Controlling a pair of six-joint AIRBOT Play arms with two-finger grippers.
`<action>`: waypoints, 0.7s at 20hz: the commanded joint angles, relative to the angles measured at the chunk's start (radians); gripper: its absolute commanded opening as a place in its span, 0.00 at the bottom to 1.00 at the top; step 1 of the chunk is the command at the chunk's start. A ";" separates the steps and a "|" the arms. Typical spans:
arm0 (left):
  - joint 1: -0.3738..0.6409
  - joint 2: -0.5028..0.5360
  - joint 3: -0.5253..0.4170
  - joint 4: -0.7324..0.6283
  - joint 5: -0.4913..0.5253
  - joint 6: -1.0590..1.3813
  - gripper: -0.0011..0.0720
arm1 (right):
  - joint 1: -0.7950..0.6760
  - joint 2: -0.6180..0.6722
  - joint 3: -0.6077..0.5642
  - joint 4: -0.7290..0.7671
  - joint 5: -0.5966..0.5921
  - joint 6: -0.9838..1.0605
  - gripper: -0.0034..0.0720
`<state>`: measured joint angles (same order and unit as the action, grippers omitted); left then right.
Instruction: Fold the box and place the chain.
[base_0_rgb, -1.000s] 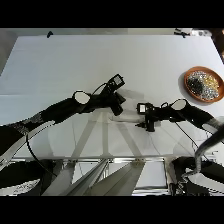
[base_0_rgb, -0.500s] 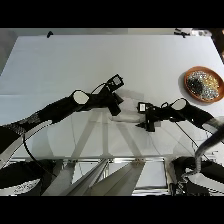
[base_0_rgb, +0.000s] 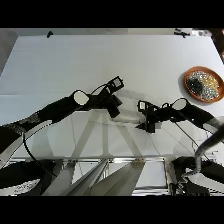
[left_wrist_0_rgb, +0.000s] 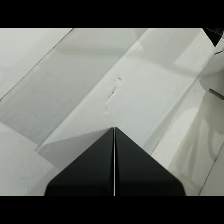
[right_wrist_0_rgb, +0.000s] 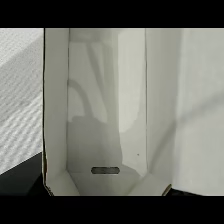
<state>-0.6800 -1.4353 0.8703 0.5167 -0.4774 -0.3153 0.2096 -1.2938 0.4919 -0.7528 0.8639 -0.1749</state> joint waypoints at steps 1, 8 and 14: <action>0.000 0.001 0.000 0.001 -0.014 -0.003 0.03 | 0.001 -0.001 -0.001 -0.082 0.006 0.010 0.50; 0.000 -0.003 0.000 0.099 -0.056 -0.118 0.03 | 0.001 -0.001 -0.001 -0.089 0.003 0.010 0.50; 0.000 0.005 0.000 0.236 -0.185 -0.235 0.03 | 0.001 -0.001 -0.001 -0.089 0.005 0.010 0.50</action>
<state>-0.6796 -1.4357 0.8711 0.6975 -0.5930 -0.5045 0.2100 -1.2938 0.4919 -0.7666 0.8700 -0.1680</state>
